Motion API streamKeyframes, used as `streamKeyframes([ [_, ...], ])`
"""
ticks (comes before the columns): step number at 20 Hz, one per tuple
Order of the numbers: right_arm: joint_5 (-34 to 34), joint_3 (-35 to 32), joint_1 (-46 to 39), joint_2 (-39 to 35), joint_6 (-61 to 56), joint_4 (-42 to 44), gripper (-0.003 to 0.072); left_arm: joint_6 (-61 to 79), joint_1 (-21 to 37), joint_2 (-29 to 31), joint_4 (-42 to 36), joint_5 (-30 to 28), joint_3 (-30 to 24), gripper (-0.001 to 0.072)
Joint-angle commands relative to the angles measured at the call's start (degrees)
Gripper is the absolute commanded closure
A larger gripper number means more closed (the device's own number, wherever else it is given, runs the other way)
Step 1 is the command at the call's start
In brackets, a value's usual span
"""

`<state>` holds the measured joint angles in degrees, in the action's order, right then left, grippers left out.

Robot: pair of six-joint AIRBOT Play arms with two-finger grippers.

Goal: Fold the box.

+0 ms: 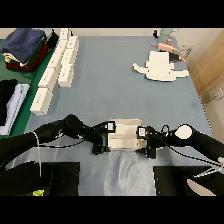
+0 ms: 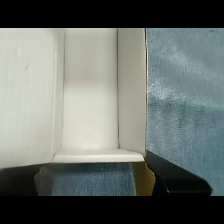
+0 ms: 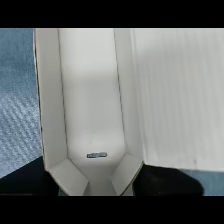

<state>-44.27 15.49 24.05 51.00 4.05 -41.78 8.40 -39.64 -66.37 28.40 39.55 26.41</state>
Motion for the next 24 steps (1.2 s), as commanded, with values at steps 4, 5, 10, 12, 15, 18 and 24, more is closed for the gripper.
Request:
streamKeyframes([
  [4,-0.02,0.04,-0.02,0.0,-0.02,0.02,0.0089,1.66,-0.04,-0.07,-2.62,-0.15,-0.11,0.0015],
  [5,-0.02,0.02,-0.02,0.0,-0.02,0.02,0.0089,1.66,-0.04,-0.09,-2.93,-0.63,-0.11,0.0015],
  [10,-0.02,0.04,-0.02,0.0,-0.02,0.02,0.0089,1.66,-1.16,-0.09,-2.89,-1.84,-0.11,0.0016],
  [12,-0.02,0.04,-0.02,0.0,-0.02,0.02,0.0089,1.64,-1.9,-0.09,-2.86,-2.67,-0.11,0.0106],
  [15,-0.02,0.04,-0.02,0.0,-0.02,0.02,0.0089,1.2,-2.12,-0.09,-2.75,-3.17,-0.11,0.0189],
  [18,-0.02,0.04,-0.02,0.0,-0.02,0.02,0.0089,0.5,-2.12,-0.07,-2.73,-3.08,-0.11,0.0188],
  [24,-0.02,0.04,-0.02,0.0,-0.02,0.02,0.0089,0.59,-2.12,-0.07,-2.73,-3.08,-0.09,0.0189],
])
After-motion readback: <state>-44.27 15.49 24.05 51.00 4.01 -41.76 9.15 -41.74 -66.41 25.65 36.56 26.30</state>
